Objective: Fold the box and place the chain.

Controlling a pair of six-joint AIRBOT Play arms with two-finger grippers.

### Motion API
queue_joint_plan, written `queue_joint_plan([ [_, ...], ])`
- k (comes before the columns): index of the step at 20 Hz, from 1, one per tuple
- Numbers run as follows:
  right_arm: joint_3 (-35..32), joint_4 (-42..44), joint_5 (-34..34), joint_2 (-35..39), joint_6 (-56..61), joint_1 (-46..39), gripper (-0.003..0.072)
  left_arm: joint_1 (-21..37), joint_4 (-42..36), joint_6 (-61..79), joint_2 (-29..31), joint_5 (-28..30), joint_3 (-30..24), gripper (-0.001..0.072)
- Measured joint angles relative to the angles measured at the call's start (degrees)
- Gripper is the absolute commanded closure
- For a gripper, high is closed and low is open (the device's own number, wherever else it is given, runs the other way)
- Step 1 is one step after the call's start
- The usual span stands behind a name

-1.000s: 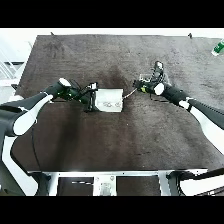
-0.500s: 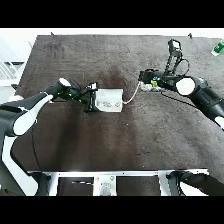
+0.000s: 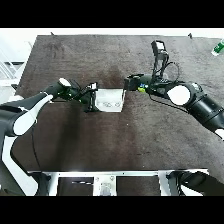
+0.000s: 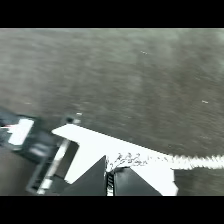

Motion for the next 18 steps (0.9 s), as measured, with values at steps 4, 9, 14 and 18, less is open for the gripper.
queue_joint_plan([
  [4,0.72,1.33,-3.56,0.83,0.37,2.84,0.0678,0.0,0.0,0.0,0.0,0.0,0.0,0.0244],
  [9,1.62,2.12,-6.93,1.2,0.44,4.57,0.0678,0.0,0.0,0.0,0.0,0.0,0.0,0.0244],
  [14,1.68,2.27,-7.74,1.22,0.46,4.96,0.0678,0.0,0.0,0.0,0.0,0.0,0.0,0.0245],
  [18,-0.28,2.4,-7.28,0.83,0.57,5.01,0.0677,0.02,0.02,0.0,0.0,-0.02,0.0,0.0244],
])
